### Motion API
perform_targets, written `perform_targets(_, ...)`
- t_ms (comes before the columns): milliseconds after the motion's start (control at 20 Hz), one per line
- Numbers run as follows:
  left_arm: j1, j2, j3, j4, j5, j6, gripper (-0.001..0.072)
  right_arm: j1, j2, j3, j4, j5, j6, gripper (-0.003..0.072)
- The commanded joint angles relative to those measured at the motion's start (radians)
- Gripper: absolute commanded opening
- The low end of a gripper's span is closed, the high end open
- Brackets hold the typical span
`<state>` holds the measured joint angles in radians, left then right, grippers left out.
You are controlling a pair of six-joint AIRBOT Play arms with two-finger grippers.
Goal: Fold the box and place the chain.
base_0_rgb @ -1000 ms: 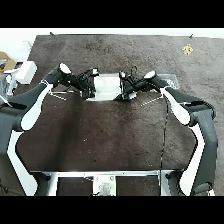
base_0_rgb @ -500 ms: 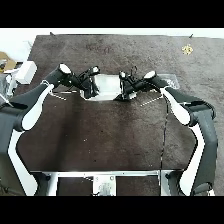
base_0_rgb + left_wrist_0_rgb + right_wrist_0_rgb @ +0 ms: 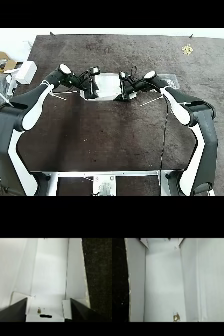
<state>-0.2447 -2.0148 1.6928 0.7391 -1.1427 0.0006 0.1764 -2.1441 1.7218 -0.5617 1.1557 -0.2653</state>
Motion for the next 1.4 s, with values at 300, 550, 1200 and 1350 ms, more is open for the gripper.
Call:
perform_targets(300,0.038,0.047,0.040,0.143,-0.145,-0.276,0.0011,0.001,0.000,0.000,0.000,0.000,0.000,0.0446)
perform_targets(550,0.088,0.153,0.048,0.199,-0.149,-0.540,0.0011,0.001,0.000,0.000,0.000,0.000,0.000,0.0446)
perform_targets(1200,0.232,0.119,0.049,0.228,-0.196,-1.131,0.0012,0.001,0.000,0.000,0.000,0.000,0.001,0.0446)
perform_targets(1350,0.231,0.044,0.047,0.113,-0.215,-1.144,0.0012,0.001,0.000,0.000,0.000,0.000,0.000,0.0446)
